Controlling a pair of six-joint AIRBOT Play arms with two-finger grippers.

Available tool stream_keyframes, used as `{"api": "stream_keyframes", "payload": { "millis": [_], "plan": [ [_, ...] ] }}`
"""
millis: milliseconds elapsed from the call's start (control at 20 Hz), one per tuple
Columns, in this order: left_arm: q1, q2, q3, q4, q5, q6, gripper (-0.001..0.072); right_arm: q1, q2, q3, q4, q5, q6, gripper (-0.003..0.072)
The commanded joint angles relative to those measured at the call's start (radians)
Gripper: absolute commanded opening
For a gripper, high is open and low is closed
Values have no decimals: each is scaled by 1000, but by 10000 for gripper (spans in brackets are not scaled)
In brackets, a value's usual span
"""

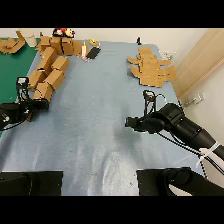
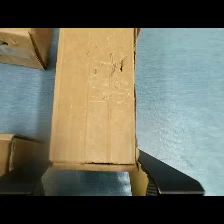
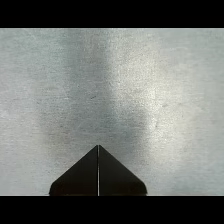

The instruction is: Fold the box.

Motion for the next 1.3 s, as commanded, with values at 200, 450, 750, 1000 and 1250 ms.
{"api": "stream_keyframes", "payload": {
  "millis": [200,450,750,1000,1250],
  "plan": [
    [-1,-12,1,2,-94,3,487,0,-1,1,1,0,1,3],
    [-1,-12,1,5,-94,3,693,0,-1,1,11,0,-6,3],
    [1,-5,2,4,-85,-1,693,0,-1,1,15,0,-7,3],
    [3,58,2,4,-88,-6,693,0,-1,1,15,0,-7,3],
    [3,138,2,4,-93,-9,693,0,-1,1,26,0,-16,4]
  ]
}}
